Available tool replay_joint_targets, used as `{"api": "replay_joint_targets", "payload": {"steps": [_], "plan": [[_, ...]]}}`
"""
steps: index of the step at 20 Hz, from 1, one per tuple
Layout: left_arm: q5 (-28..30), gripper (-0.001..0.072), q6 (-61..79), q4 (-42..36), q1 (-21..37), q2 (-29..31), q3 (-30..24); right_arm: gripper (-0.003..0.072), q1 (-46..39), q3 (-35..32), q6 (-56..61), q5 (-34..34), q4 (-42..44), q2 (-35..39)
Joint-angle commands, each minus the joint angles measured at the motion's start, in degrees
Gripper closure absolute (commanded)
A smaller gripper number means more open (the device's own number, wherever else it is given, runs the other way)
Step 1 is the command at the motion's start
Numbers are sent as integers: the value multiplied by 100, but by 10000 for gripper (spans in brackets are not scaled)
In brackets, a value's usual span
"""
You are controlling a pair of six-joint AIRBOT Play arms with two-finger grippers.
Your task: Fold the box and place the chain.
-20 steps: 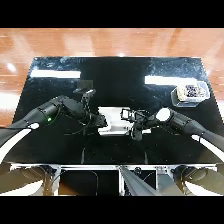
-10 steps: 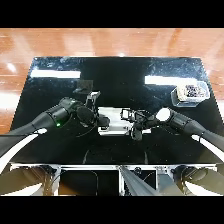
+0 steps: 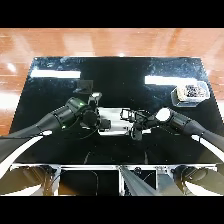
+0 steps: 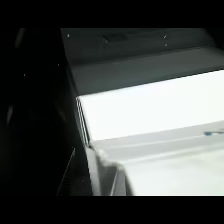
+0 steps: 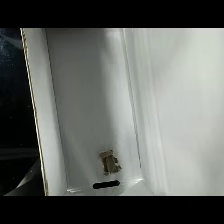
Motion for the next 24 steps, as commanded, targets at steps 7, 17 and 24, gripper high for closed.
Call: {"api": "replay_joint_targets", "payload": {"steps": [7,17,24], "plan": [[-210,304,-245,48,-203,-212,28,143,4,0,2,0,0,0],[-236,304,-249,83,-203,-319,28,143,7,0,2,0,2,0],[-238,304,-247,85,-199,-326,28,143,4,0,2,0,0,-2]]}}
